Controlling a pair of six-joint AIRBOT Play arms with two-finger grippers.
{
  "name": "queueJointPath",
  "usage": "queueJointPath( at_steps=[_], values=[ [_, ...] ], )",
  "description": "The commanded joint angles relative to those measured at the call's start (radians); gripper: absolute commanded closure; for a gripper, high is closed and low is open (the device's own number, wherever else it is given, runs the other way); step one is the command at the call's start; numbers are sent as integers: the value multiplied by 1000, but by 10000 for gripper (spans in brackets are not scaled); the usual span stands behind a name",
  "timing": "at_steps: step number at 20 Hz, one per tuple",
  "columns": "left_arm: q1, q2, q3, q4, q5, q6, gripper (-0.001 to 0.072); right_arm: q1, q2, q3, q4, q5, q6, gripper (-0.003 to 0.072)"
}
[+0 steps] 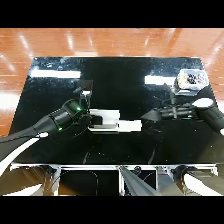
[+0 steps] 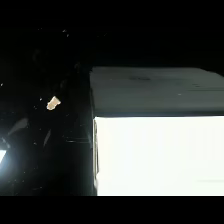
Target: Fold the box and place the chain.
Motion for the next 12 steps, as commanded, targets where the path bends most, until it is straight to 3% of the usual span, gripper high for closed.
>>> queueJointPath(
  at_steps=[1,4,9,12],
  values=[
    [0,-6,3,9,9,-5,688,-201,8,2,-125,87,337,658],
    [0,-6,3,1,9,-5,688,-229,6,-18,-327,60,546,658],
    [-5,-6,3,-3,8,-5,688,8,-53,-58,-294,-81,556,659],
    [-6,-6,3,-3,8,-5,687,162,-119,-57,-181,-183,558,659]
  ],
)
